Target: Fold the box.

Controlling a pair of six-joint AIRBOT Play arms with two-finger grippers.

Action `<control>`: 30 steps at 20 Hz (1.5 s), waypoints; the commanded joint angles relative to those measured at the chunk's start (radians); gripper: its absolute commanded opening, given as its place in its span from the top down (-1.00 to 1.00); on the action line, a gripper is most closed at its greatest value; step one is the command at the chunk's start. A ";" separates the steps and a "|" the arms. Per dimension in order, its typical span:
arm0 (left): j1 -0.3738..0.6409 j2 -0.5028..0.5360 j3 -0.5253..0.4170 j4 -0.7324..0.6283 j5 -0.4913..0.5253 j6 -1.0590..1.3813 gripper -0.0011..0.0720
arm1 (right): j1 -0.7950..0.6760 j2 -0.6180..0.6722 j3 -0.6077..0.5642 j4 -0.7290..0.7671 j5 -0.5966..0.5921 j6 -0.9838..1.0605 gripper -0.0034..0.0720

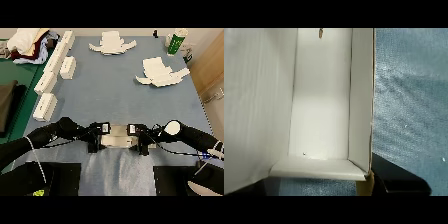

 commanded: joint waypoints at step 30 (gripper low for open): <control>0.001 0.007 0.020 -0.005 0.030 -0.008 -0.55 | 0.001 0.388 0.084 -0.226 0.210 0.885 -0.96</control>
